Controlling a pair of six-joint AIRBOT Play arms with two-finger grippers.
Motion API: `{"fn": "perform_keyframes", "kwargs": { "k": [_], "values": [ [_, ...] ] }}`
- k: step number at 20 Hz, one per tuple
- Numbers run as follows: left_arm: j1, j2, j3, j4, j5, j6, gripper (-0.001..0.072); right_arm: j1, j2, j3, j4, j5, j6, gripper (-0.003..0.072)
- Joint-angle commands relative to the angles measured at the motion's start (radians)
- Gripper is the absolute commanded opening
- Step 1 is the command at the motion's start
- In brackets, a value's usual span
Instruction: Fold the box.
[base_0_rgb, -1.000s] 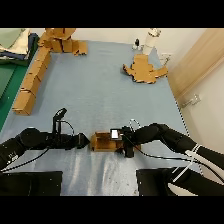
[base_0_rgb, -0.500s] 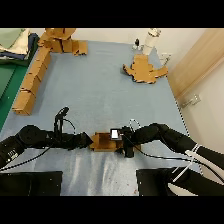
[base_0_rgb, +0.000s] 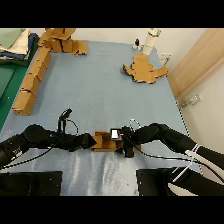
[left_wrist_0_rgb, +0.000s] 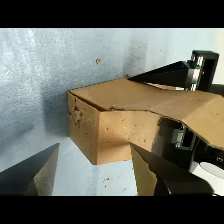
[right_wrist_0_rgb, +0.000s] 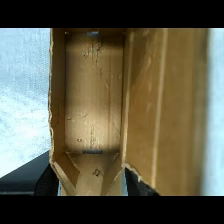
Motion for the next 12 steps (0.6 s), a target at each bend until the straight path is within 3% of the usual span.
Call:
{"fn": "perform_keyframes", "kwargs": {
  "k": [1, 9, 12],
  "values": [
    [-0.006, -0.01, 0.001, -0.012, 0.055, 0.014, 0.0709, 0.0, 0.001, 0.0, 0.0, 0.0, 0.0, 0.0497],
    [-0.007, -0.01, 0.007, 0.001, 0.037, 0.004, 0.0694, 0.0, 0.001, 0.0, 0.0, 0.0, 0.0, 0.0497],
    [-0.037, -0.011, 0.045, 0.164, 0.076, -0.165, 0.0668, 0.0, 0.001, 0.0, 0.0, 0.0, 0.0, 0.0497]
  ]
}}
